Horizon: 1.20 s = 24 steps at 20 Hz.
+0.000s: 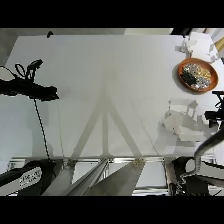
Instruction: Fold the box and place the chain.
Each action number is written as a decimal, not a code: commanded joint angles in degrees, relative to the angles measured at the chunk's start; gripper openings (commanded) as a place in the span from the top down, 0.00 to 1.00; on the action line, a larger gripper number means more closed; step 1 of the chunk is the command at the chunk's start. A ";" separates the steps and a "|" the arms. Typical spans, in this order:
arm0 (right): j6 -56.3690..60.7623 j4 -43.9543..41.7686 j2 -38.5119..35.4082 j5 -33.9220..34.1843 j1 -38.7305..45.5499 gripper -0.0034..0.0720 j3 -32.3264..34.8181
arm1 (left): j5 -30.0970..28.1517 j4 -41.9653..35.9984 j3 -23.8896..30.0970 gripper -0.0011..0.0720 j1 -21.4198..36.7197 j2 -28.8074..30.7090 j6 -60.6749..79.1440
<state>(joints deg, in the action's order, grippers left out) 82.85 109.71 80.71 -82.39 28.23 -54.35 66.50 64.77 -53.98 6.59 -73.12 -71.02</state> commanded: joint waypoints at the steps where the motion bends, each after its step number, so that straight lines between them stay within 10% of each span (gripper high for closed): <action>1: -0.42 -1.73 -0.22 3.89 0.04 0.56 -0.02 | -0.02 0.02 -0.04 0.97 0.04 0.04 0.02; 8: -0.87 -1.03 -0.31 4.39 0.04 0.93 -0.02 | -0.02 0.02 -0.04 0.97 0.04 0.04 0.02; 16: -14.51 -30.29 -17.53 17.57 -2.32 0.94 4.39 | -0.02 0.02 -0.04 0.97 0.04 0.04 0.02; 24: -11.37 -48.68 -32.09 34.64 -27.43 0.94 26.88 | 0.00 0.02 -0.04 0.97 0.04 0.04 0.02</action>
<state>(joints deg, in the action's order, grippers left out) 68.90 68.86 52.47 -56.53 10.22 -34.06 66.50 64.79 -53.98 6.59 -73.12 -71.00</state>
